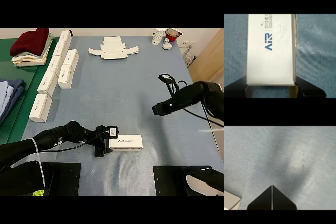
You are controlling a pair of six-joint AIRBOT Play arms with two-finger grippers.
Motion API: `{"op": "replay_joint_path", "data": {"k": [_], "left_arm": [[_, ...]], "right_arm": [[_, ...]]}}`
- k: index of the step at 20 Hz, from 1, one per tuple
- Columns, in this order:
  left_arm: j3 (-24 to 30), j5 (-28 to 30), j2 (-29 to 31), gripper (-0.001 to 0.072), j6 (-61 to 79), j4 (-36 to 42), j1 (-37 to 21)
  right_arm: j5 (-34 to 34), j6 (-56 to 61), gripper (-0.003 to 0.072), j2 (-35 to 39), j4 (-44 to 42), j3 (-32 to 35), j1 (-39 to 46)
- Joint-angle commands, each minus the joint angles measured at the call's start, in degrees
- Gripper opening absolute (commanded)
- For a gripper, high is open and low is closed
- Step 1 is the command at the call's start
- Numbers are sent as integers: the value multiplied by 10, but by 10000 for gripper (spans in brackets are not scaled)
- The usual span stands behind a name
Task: Fold the box.
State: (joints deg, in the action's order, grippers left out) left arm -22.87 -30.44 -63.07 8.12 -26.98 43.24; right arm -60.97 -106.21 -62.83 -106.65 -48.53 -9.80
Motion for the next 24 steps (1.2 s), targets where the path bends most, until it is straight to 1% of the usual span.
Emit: {"op": "replay_joint_path", "data": {"k": [1,4,7,11,13,15,17,18,20,22,24], "left_arm": [[0,0,0,443,0,0,0],[0,0,0,443,0,0,0],[0,0,0,443,0,0,0],[0,5,1,443,-1,0,-1],[0,6,3,443,-33,0,-1],[0,9,16,442,-102,-4,-10],[0,8,47,443,-198,-35,-50],[0,9,68,443,-257,-66,-78],[0,9,115,442,-404,-159,-161],[0,8,148,443,-520,-245,-257],[0,-2,160,443,-576,-286,-349]], "right_arm": [[-61,-29,6,-91,-29,-69,26],[-65,-3,6,-122,-32,-90,26],[-46,-3,8,-125,-31,-91,26],[-50,-3,8,-125,-31,-91,26],[-50,-3,8,-125,-26,-91,26],[-50,-3,8,-125,-26,-91,26],[-50,-3,8,-125,-26,-91,26],[-50,-3,8,-125,-26,-91,26],[-50,-3,8,-125,-26,-91,26],[-50,-3,8,-125,-26,-91,26],[-50,-3,8,-125,-26,-91,26]]}}
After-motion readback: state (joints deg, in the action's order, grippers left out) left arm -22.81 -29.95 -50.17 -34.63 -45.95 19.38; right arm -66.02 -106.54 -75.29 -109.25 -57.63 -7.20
